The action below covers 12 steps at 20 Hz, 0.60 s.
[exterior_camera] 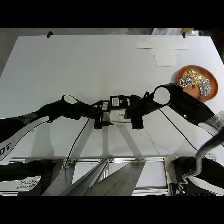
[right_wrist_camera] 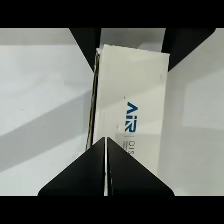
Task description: Fold the box and place the chain.
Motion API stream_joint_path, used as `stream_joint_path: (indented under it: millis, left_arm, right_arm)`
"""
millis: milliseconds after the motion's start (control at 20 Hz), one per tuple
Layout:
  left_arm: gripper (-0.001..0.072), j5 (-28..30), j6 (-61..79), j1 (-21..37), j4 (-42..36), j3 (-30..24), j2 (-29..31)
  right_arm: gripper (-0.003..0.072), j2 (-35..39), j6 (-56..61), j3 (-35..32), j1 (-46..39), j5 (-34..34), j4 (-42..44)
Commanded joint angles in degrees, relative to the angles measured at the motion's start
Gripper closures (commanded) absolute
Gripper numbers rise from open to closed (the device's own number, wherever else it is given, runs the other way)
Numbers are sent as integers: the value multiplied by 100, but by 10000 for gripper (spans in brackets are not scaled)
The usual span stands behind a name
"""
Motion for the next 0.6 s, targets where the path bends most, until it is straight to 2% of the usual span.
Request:
stream_joint_path:
  millis: [0, 550]
  left_arm:
    - [680, 13, -4, 2, -9, -2, 0]
    - [680, 11, -4, 2, -9, -2, 2]
  right_arm:
    - [671, 7, 2, -11, 7, -31, -208]
    - [672, -337, 155, -48, 9, 243, -175]
